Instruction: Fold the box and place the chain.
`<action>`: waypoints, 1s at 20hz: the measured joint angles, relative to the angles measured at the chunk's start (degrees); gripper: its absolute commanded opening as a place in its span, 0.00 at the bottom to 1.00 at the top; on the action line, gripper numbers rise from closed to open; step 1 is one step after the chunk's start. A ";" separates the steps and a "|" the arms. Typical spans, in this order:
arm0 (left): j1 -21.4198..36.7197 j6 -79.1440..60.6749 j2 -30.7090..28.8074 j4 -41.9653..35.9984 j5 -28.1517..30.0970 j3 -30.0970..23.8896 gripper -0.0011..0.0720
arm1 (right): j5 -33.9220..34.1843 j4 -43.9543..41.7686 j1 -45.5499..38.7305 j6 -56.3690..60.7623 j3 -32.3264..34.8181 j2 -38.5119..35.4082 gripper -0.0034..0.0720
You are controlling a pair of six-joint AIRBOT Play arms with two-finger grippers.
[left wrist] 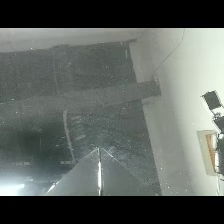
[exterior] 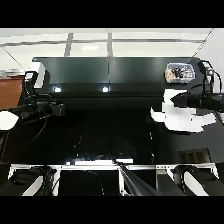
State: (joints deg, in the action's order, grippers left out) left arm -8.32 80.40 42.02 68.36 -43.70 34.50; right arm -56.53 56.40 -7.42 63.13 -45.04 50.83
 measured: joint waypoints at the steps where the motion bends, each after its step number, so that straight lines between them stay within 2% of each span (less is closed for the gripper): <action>1: 0.00 0.00 0.00 0.00 0.02 0.00 0.05 | 0.02 0.00 0.00 0.00 0.00 0.00 0.07; 11: 0.00 0.00 0.00 0.00 0.00 0.00 0.05 | 0.02 -0.07 0.00 0.00 0.00 0.00 0.07; 14: 0.00 0.00 0.00 0.00 0.02 0.00 0.05 | 1.79 -3.65 0.00 0.02 0.00 0.00 0.07; 15: 0.00 0.00 0.00 0.00 0.02 0.00 0.05 | 3.89 -5.22 0.00 0.04 0.00 0.04 0.13; 16: 0.00 0.00 0.00 0.00 0.02 0.00 0.05 | 7.21 -6.19 0.00 0.09 0.00 0.04 0.70; 17: 0.00 0.00 0.00 0.00 0.00 0.00 0.05 | 11.10 -6.38 0.00 0.15 0.00 0.17 1.00; 20: 0.00 0.00 0.00 -0.02 0.02 0.00 0.05 | 24.98 -2.32 -1.36 1.64 -0.09 1.51 1.00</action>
State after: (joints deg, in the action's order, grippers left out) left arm -8.32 80.40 42.02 68.34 -43.68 34.50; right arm -31.55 54.08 -8.78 64.77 -45.12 52.34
